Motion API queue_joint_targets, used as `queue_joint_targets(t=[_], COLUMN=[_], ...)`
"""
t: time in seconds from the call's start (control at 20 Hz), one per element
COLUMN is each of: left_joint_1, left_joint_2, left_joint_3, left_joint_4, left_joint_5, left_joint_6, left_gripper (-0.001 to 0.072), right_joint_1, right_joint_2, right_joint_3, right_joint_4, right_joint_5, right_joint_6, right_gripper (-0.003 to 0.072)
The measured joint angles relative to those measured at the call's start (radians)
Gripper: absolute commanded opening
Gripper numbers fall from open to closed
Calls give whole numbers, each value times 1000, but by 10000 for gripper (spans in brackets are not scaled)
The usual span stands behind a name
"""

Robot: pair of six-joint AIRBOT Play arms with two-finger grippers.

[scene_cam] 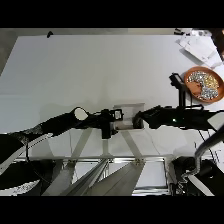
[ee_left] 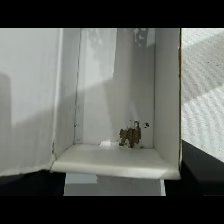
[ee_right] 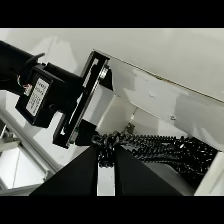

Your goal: Fold the box and place the chain.

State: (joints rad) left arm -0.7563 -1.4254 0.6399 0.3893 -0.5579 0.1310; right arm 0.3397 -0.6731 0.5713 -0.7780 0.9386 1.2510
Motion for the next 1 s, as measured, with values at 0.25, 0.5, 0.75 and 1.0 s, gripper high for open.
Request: queue_joint_targets(t=[0.25,0.5,0.75,1.0], left_joint_1=[0,0,0,0], left_joint_2=[0,0,0,0], left_joint_3=[0,0,0,0], left_joint_4=[0,0,0,0], left_joint_5=[0,0,0,0], left_joint_6=[0,0,0,0], left_gripper=[392,392,392,392], right_joint_1=[50,60,62,119], right_joint_2=[-105,-135,-153,-236], right_joint_3=[-1,-4,-29,-43], right_joint_4=[0,-5,-21,-7], right_joint_5=[-55,-85,-134,-194], right_joint_6=[0,1,5,7], right_gripper=[7,7,7,6])
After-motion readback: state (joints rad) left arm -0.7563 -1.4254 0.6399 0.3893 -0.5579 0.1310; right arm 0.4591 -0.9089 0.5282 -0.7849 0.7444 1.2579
